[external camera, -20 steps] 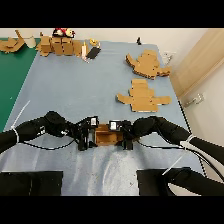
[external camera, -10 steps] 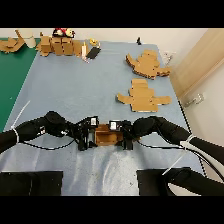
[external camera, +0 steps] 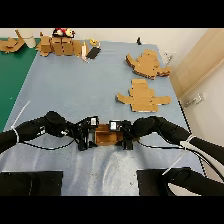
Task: Fold the box.
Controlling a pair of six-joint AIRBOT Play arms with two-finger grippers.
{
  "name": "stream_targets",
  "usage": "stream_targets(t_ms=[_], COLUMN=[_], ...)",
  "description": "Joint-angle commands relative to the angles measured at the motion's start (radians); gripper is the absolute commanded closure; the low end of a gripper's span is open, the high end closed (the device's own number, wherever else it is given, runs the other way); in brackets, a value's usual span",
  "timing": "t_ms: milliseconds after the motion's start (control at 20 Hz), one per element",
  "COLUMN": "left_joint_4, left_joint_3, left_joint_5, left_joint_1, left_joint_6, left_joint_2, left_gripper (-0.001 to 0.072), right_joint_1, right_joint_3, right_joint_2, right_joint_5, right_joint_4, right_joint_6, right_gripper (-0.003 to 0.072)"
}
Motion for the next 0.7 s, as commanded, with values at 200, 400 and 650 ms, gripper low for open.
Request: stream_targets(t_ms=[200,400,650], left_joint_4=[-0.030,-0.030,-0.016], left_joint_3=[0.001,0.001,0.001], left_joint_5=[-0.005,-0.015,-0.018], left_joint_1=[0.000,0.000,0.001], left_joint_6=[0.001,0.001,0.001], left_joint_2=[0.000,0.000,0.000], left_gripper=[0.0118,0.0119,0.0099], right_joint_1=[0.000,0.000,0.005], right_joint_3=[0.000,0.000,0.000], right_joint_2=[0.000,0.000,0.000], right_joint_5=[-0.004,-0.003,-0.003], right_joint_4=[0.004,0.010,0.041], right_joint_6=[0.000,0.000,0.000], right_gripper=[0.0246,0.0246,0.0246])
